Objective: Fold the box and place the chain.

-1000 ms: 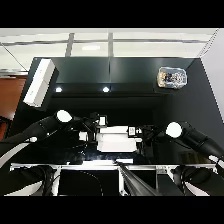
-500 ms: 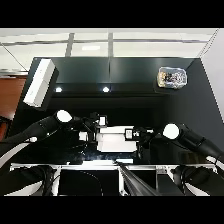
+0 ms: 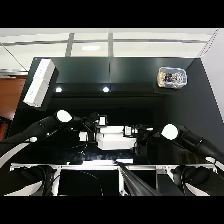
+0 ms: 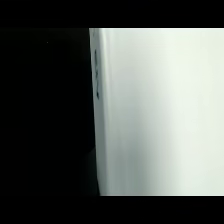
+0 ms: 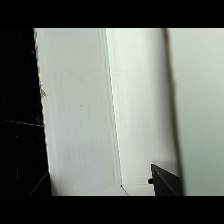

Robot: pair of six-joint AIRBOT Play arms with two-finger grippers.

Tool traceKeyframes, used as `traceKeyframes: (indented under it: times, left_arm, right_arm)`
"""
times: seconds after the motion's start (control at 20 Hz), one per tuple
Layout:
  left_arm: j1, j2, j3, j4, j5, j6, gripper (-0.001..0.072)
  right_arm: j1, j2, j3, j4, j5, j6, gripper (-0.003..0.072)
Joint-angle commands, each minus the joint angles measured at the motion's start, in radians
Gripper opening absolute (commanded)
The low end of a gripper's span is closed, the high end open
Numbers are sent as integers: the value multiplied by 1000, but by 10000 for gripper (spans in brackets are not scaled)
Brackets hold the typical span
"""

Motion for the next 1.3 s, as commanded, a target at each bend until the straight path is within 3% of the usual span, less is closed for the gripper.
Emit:
traceKeyframes:
  times: [0.0,0.4,1.05,1.25]
  left_arm:
    - [-1,0,0,0,0,0,25]
    - [-1,0,0,0,-2,1,24]
    - [-1,0,0,0,-2,0,24]
    - [-1,0,0,0,-2,0,24]
  right_arm:
    - [0,35,0,-21,-14,36,705]
    - [-59,168,1,-75,-13,68,705]
    - [-60,139,3,-74,-73,48,704]
    - [-60,108,3,-8,-77,-31,704]
